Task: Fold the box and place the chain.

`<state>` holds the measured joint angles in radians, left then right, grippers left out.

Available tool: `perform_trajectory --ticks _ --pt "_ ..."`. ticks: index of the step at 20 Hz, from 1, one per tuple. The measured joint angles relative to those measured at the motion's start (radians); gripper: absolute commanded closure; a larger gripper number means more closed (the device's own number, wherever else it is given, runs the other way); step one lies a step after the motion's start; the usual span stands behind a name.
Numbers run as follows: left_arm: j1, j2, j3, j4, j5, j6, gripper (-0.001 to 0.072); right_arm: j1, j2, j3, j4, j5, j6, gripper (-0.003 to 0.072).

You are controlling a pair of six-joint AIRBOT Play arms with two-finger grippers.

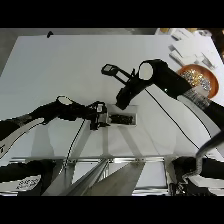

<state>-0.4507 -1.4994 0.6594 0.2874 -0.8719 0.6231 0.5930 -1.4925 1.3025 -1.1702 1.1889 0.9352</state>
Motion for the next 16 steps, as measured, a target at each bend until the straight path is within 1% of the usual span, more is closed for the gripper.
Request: perform_trajectory --ticks 3,4,5,10,11,12,16 --pt "0.0 0.0 0.0 0.0 0.0 0.0 0.0639 0.035 0.025 -0.019 0.003 0.022 -0.07 0.0621" --pt "0.0 0.0 0.0 0.0 0.0 0.0 0.0639 0.044 0.039 -0.031 0.003 0.026 -0.085 0.0566" --pt "0.0 0.0 0.0 0.0 0.0 0.0 0.0639 0.05 0.053 -0.044 0.006 0.025 -0.097 0.0488" --pt "0.0 0.0 0.0 0.0 0.0 0.0 0.0639 0.063 0.126 -0.14 0.018 -0.002 -0.161 0.0474" --pt "0.0 0.0 0.0 0.0 0.0 0.0 0.0639 0.064 0.134 -0.156 0.019 -0.008 -0.174 0.0401" --pt "0.0 0.0 0.0 0.0 0.0 0.0 0.0639 0.065 0.14 -0.169 0.019 -0.013 -0.185 0.0359" --pt "0.0 0.0 0.0 0.0 0.0 0.0 0.0639 0.066 0.152 -0.197 0.024 -0.024 -0.216 0.0359"
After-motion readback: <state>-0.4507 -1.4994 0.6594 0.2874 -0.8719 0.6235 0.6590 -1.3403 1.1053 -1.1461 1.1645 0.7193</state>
